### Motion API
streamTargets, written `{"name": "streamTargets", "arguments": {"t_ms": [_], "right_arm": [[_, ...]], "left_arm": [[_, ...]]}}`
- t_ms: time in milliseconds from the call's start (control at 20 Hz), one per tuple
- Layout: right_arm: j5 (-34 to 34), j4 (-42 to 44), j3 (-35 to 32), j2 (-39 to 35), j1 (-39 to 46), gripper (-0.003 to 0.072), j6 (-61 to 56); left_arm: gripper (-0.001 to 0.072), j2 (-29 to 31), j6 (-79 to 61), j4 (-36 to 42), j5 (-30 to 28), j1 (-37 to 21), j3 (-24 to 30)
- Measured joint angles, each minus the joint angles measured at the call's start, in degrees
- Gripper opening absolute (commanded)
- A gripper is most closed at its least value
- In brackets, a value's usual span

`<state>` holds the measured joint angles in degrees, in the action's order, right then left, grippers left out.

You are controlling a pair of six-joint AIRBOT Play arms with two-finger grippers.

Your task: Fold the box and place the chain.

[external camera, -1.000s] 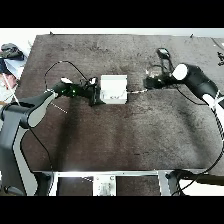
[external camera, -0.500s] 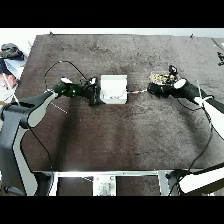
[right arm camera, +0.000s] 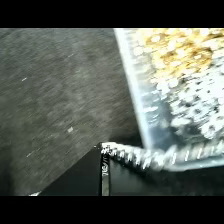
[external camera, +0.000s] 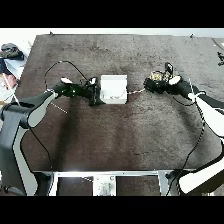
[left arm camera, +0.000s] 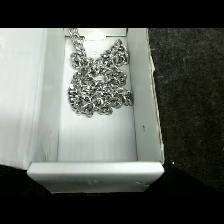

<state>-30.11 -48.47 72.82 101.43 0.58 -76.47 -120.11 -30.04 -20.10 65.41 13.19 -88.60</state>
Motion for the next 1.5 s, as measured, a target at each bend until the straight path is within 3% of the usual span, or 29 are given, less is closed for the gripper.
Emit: {"name": "streamTargets", "arguments": {"t_ms": [200,400,750,1050,1350,1400,1450,1500], "right_arm": [[-6.64,0.09,0.24,-5.97,-2.03,0.0012,1.60],[-10.56,0.00,0.33,-16.44,-6.51,0.0012,2.99],[-6.71,-0.39,0.37,-28.81,-15.93,0.0012,3.54],[-0.07,-0.26,0.35,-25.92,-24.11,0.0012,3.45],[0.72,-0.90,-2.73,-19.52,-26.34,0.0016,3.21],[0.81,-0.98,-3.54,-18.88,-26.45,0.0158,3.15],[1.14,-0.98,-4.15,-18.40,-26.53,0.0361,3.02],[1.27,-1.09,-4.72,-17.90,-26.40,0.0262,3.06]], "left_arm": [[0.0206,0.00,-0.02,-0.02,-0.02,0.00,0.00],[0.0206,0.00,0.00,-0.02,0.00,0.00,0.00],[0.0206,0.00,0.00,-0.02,0.00,0.00,0.00],[0.0206,0.00,0.00,-0.02,0.00,0.00,0.00],[0.0206,0.00,0.00,-0.02,0.00,0.00,0.00],[0.0206,0.00,0.00,-0.02,0.00,0.00,0.00],[0.0206,0.00,0.00,0.00,0.00,0.00,0.00],[0.0206,0.00,0.00,-0.02,0.00,0.00,0.00]]}}
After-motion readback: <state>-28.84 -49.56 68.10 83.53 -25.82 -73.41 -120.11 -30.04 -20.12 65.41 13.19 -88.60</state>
